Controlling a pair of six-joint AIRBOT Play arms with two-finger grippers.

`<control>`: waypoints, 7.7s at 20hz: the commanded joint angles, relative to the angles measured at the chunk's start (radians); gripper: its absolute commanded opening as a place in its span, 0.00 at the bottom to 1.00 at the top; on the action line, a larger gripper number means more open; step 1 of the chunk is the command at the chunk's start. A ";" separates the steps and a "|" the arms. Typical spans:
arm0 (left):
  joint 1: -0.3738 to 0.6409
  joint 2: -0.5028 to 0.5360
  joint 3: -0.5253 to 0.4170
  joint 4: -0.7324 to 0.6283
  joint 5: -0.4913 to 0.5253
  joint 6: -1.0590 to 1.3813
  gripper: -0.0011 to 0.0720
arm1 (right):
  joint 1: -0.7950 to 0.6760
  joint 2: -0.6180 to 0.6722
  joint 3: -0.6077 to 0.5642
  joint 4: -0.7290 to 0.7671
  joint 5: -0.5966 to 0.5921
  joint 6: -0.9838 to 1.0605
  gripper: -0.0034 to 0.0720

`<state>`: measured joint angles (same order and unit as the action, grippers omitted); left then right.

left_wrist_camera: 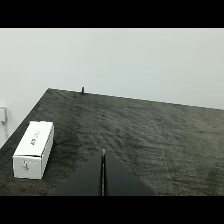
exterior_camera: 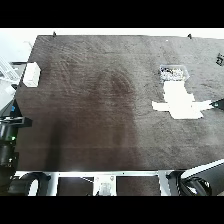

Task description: Fold the box and place the chain.

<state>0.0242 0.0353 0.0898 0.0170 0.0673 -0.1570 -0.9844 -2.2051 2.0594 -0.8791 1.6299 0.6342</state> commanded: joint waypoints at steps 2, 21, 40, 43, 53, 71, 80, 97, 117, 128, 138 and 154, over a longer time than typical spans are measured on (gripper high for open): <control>0.000 -0.001 0.000 0.000 0.000 0.000 0.04 | 0.014 -0.018 -0.031 0.007 0.025 -0.007 0.55; 0.000 -0.001 0.000 0.000 0.000 0.000 0.04 | 0.105 -0.042 -0.055 0.153 0.213 0.058 0.05; 0.000 -0.001 0.000 0.000 0.000 0.000 0.04 | 0.707 0.582 -1.215 0.689 -0.350 -0.119 0.05; 0.000 -0.001 0.000 0.000 0.000 0.000 0.04 | 0.868 0.614 -1.215 0.775 -0.572 -0.118 0.05; 0.000 -0.001 0.000 0.001 0.002 0.000 0.04 | 0.991 0.610 -1.182 0.825 -0.854 -0.146 0.05; 0.000 -0.001 0.001 0.001 -0.011 0.000 0.04 | 1.009 0.539 -1.087 0.785 -0.825 -0.165 0.05; 0.000 -0.001 0.001 0.001 -0.022 0.000 0.04 | 1.010 0.539 -1.075 0.785 -0.826 -0.164 0.05; 0.000 -0.755 0.378 0.060 -0.500 -0.039 0.74 | 1.010 0.532 -1.094 0.793 -0.855 -0.168 0.05; -0.003 -2.011 1.747 0.546 -1.360 -0.698 0.74 | 1.016 0.532 -1.097 0.819 -0.864 -0.210 0.05; -0.079 -2.091 1.812 0.545 -1.357 -0.644 0.74 | 1.016 0.532 -1.097 0.819 -0.864 -0.210 0.05; -0.095 -2.171 1.841 0.541 -1.283 -0.628 0.74 | 1.016 0.532 -1.097 0.819 -0.864 -0.221 0.05; -0.143 -2.272 1.935 0.533 -1.249 -0.645 0.74 | 1.017 0.532 -1.097 0.820 -0.897 -0.224 0.05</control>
<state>-0.1169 -2.2284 2.0224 0.5720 -1.1740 -0.8108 0.0311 -1.6726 0.9619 -0.0593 0.7364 0.4095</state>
